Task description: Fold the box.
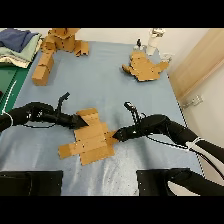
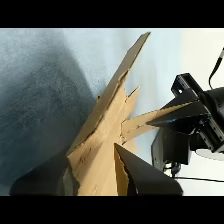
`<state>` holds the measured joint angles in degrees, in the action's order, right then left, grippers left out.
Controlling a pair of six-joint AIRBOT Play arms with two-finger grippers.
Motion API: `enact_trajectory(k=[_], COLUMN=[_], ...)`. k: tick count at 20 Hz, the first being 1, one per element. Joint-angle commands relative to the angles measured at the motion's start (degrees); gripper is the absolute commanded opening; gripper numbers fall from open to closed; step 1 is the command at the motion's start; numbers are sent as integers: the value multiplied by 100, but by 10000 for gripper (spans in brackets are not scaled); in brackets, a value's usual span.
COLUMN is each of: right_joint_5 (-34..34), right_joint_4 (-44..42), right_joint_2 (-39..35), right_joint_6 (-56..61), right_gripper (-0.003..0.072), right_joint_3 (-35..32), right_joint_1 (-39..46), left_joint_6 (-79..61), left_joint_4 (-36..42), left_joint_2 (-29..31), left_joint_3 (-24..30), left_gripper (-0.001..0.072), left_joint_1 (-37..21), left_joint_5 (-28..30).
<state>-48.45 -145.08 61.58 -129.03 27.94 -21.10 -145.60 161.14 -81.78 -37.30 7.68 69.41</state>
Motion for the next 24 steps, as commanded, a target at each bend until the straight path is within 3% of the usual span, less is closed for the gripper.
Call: enact_trajectory(k=[1, 4, 6, 21, 22, 24], right_joint_5=[-24, -24, -24, -20, -20, 4], right_joint_4=[22, 24, 26, 31, 31, 31], right_joint_2=[2, 2, 2, 2, 2, 2], right_joint_6=[26, 26, 26, 26, 26, 26], right_gripper=[0, -1, -1, 0, 0, 3], right_joint_3=[-4, -4, -4, -2, -2, 0], right_joint_1=[-4, -4, -4, -4, -4, 0], left_joint_6=[-52, -28, -26, -61, -103, -251], left_joint_4=[46, 42, -57, -310, -328, -326], left_joint_2=[-37, -37, -37, -37, -37, -37], left_joint_3=[-164, -310, -313, -313, -313, -313], left_gripper=[345, 343, 169, 163, 18, 15], left_joint_1=[11, 13, 22, 20, 20, 20], left_joint_5=[31, 70, 138, 415, 422, 452])
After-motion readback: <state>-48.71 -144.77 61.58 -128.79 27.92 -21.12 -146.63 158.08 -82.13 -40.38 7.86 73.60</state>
